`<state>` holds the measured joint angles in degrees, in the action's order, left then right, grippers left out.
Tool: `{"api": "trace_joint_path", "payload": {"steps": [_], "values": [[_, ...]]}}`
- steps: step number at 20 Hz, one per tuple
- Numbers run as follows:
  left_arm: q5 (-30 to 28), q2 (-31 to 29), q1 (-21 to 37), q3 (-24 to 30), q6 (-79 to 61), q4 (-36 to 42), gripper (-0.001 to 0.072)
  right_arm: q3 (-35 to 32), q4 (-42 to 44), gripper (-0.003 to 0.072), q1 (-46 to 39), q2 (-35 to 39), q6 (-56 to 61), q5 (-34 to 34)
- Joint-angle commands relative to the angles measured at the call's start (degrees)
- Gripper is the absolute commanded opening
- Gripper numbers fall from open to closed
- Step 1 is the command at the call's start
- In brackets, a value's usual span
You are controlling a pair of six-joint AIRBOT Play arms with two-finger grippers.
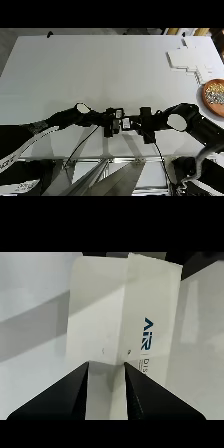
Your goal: Fold the box and place the chain.
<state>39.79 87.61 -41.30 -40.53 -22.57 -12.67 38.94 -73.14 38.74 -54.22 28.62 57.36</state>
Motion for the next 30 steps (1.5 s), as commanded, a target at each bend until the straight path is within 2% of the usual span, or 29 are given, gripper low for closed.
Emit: {"api": "trace_joint_path", "payload": {"steps": [1,9,12,24,26,30], "values": [[-0.1,0.0,0.0,0.0,0.1,0.0,0.0208,0.0,-1.4,0.0261,0.8,0.0,1.6,-2.4],[-0.1,0.0,0.0,0.0,0.1,0.0,0.0208,0.0,-5.0,0.0255,0.8,0.0,4.6,-4.5],[-0.1,0.0,0.0,0.0,0.1,0.0,0.0208,0.0,-5.1,0.0173,0.8,0.0,4.6,-4.7],[-0.1,0.0,0.0,0.0,0.1,0.0,0.0208,0.0,-5.1,0.0150,0.8,0.0,4.6,-6.1],[-0.1,0.0,0.0,0.0,0.1,0.0,0.0208,0.0,-5.5,0.0106,0.8,0.0,4.6,-6.4],[-0.1,0.0,0.0,0.0,0.1,0.0,0.0208,-0.1,-5.4,0.0129,0.8,0.0,4.6,-6.1]]}}
